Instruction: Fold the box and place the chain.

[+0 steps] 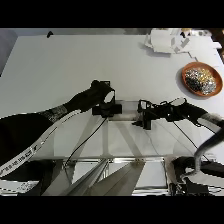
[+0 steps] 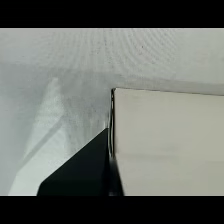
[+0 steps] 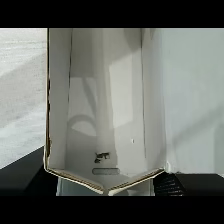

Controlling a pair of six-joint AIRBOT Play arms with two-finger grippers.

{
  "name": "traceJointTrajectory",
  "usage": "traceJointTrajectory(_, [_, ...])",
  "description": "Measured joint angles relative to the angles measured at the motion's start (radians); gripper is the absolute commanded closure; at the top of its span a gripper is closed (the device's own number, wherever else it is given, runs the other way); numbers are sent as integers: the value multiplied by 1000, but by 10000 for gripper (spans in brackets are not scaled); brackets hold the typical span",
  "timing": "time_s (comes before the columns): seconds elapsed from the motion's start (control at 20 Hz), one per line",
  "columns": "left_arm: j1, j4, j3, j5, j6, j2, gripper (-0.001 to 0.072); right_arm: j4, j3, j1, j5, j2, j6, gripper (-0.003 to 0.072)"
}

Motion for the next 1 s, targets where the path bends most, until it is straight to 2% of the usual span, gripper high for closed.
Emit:
traceJointTrajectory(0.05, [0, -3, 0, 2, -8, 0, 583, 0, 0, 0, 0, 0, 0, 249])
traceJointTrajectory(0.1, [0, -4, -2, 14, -10, -2, 470, 2, 0, 0, 0, 0, 2, 249])
traceJointTrajectory(0.15, [0, -8, -1, 9, -10, 2, 395, 2, 0, 0, -1, 0, 3, 249])
traceJointTrajectory(0.2, [0, -8, -1, 6, -9, 10, 368, 2, 0, 0, 0, 0, 2, 249])
traceJointTrajectory(0.45, [28, -5, -1, -21, 40, 90, 368, 1, 0, 0, 0, 0, 2, 249])
traceJointTrajectory(0.75, [92, -14, -1, -104, 296, 278, 359, 1, 0, 0, 0, 0, 1, 249])
traceJointTrajectory(0.8, [108, -18, -4, -128, 363, 318, 326, 1, 0, 0, 0, 0, 1, 249])
traceJointTrajectory(0.85, [128, -21, -11, -151, 437, 363, 198, 1, 0, 0, 0, 0, 1, 249])
traceJointTrajectory(0.9, [150, -23, -24, -164, 513, 403, 120, 1, 0, 0, 0, 0, 1, 249])
traceJointTrajectory(1.0, [208, -23, -70, -168, 720, 488, 117, 1, 0, 0, 0, 0, 1, 249])
